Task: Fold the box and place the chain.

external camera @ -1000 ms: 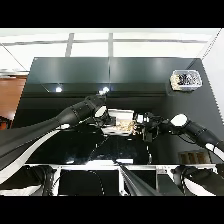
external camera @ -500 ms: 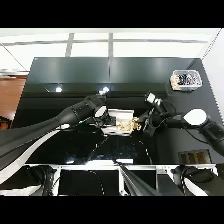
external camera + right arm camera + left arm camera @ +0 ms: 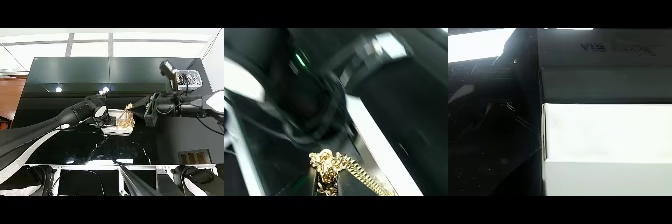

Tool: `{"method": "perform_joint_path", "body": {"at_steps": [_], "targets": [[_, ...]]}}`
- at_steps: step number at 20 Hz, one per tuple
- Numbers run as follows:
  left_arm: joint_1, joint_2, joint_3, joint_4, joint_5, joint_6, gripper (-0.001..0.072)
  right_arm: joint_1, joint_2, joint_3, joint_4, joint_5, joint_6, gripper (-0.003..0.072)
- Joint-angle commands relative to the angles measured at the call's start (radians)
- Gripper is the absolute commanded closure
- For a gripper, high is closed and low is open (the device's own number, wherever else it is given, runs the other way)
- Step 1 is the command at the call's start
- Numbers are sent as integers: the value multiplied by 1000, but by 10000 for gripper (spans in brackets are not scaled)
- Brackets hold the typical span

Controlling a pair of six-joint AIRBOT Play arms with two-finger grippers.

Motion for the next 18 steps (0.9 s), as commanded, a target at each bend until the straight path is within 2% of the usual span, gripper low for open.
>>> {"method": "perform_joint_path", "body": {"at_steps": [1, 3, 8, 13, 17, 18], "targets": [[0, 0, 1, 0, 0, 0, 680, -1, 2, 61, 66, 10, 31, 673], [0, 0, 1, 0, 0, 0, 680, -1, 1, 65, 48, 8, 37, 674], [0, 0, 1, 0, 0, 0, 680, 0, -14, 54, -137, 13, 143, 673], [0, 0, 1, 0, 0, 0, 680, 45, -121, -52, -144, -54, 151, 670], [0, 0, 1, 0, 0, 0, 680, 80, -209, -69, -148, -132, 151, 663], [0, 0, 1, 0, 0, 0, 680, 72, -208, -68, -152, -142, 151, 527]]}}
